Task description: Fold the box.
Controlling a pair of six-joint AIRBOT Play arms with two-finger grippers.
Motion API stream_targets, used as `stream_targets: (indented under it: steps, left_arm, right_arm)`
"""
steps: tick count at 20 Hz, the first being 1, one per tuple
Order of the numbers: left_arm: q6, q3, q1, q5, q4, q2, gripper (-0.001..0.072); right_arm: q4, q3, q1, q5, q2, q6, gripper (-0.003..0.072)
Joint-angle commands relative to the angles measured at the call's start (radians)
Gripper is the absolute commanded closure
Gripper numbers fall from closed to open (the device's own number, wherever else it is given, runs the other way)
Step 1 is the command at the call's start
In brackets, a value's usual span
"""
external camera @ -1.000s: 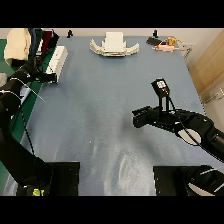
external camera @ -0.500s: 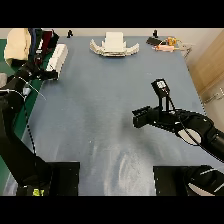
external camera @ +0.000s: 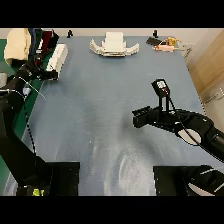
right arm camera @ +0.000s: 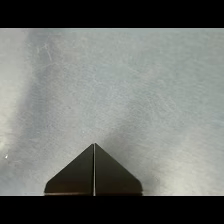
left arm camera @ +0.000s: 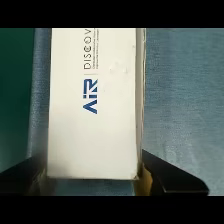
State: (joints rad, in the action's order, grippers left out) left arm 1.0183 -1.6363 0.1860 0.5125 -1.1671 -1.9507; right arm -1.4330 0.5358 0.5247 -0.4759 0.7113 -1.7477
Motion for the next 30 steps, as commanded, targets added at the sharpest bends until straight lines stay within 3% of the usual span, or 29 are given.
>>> stream_targets:
  steps: [1, 5, 7, 13, 14, 15, 16, 18, 20, 23, 27, 30]
  left_arm:
    - [0.003, -0.002, 0.0, 0.013, 0.004, 0.003, 0.0027]
    - [0.002, -0.003, 0.005, 0.066, -0.025, 0.018, 0.0026]
    - [0.002, -0.011, 0.015, 0.148, -0.066, 0.043, 0.0026]
    - [0.002, -0.063, 0.034, 0.573, -0.192, 0.18, 0.0029]
    - [0.003, -0.067, 0.034, 0.647, -0.192, 0.206, 0.0093]
    - [0.004, -0.069, 0.031, 0.739, -0.182, 0.233, 0.0492]
    - [-0.001, -0.069, 0.027, 0.814, -0.169, 0.257, 0.0695]
    - [0.005, -0.069, 0.017, 0.895, -0.139, 0.298, 0.07]
    - [0.027, -0.055, -0.01, 0.912, -0.091, 0.352, 0.0703]
    - [0.057, 0.081, -0.09, 0.879, -0.059, 0.5, 0.0703]
    - [0.146, 0.481, -0.261, 0.685, -0.06, 0.816, 0.0703]
    - [0.248, 0.733, -0.417, 0.576, -0.06, 1.001, 0.0702]
  right_arm:
    - [-0.004, 0.001, 0.0, -0.002, 0.0, -0.006, 0.0681]
    - [-0.004, 0.001, 0.0, -0.006, 0.0, -0.006, 0.0682]
    - [-0.004, 0.001, 0.0, -0.015, 0.0, -0.006, 0.0681]
    - [-0.022, 0.001, 0.0, -0.071, 0.0, -0.006, 0.0682]
    - [-0.026, 0.001, 0.0, -0.078, 0.0, -0.006, 0.0682]
    - [-0.026, 0.001, 0.0, -0.089, 0.002, -0.006, 0.0682]
    - [-0.026, 0.001, -0.002, -0.104, 0.01, -0.009, 0.0682]
    - [-0.026, 0.002, -0.002, -0.133, 0.044, -0.013, 0.0682]
    - [-0.026, 0.022, -0.008, -0.158, 0.098, -0.052, 0.0683]
    - [-0.026, 0.142, -0.05, -0.26, 0.216, -0.063, 0.0683]
    - [-0.009, 0.382, -0.092, -0.397, 0.38, -0.07, 0.0682]
    - [0.026, 0.48, -0.093, -0.445, 0.48, -0.07, 0.0682]
